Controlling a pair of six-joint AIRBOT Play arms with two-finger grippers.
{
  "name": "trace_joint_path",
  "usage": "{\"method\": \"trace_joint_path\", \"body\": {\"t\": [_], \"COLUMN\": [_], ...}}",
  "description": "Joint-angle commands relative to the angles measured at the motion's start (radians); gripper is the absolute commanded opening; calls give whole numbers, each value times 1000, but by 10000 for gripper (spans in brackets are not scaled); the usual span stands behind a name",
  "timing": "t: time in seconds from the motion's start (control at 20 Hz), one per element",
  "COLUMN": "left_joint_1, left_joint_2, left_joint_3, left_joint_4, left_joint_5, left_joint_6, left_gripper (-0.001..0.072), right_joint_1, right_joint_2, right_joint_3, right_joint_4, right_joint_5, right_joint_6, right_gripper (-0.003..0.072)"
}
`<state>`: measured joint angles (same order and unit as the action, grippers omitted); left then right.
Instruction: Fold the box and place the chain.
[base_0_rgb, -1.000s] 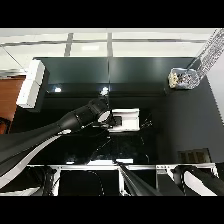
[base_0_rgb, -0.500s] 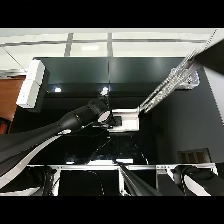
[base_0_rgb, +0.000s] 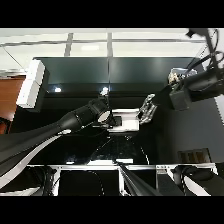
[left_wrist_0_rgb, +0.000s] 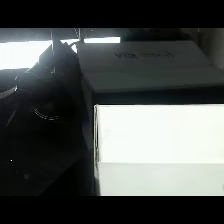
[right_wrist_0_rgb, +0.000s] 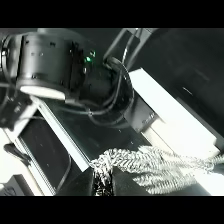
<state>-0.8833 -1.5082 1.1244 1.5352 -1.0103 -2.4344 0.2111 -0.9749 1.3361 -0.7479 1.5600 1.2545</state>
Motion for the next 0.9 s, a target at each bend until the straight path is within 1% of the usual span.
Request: {"method": "trace_joint_path", "body": {"t": [0.0,0.3,0.4,0.5,0.65,0.75,0.8,0.85], "left_joint_1": [1,1,1,1,1,1,1,1], "left_joint_2": [0,0,0,0,0,0,0,0], "left_joint_3": [0,0,0,0,0,0,0,0], "left_joint_4": [0,0,0,0,0,0,0,0], "left_joint_5": [2,5,5,5,6,6,6,5], "left_joint_6": [0,0,0,0,0,0,0,0], "left_gripper": [28,27,27,27,27,27,28,27], "right_joint_1": [2,2,7,28,71,89,89,84], "right_joint_2": [0,0,0,0,0,0,0,0], "right_joint_3": [-81,-188,-240,-313,-432,-494,-515,-523], "right_joint_4": [56,54,56,58,57,56,57,46], "right_joint_5": [-113,-131,-153,-217,-378,-460,-477,-473], "right_joint_6": [-26,-25,-24,-24,-4,-1,0,0], "right_gripper": [17,17,17,17,18,19,77,329]}}
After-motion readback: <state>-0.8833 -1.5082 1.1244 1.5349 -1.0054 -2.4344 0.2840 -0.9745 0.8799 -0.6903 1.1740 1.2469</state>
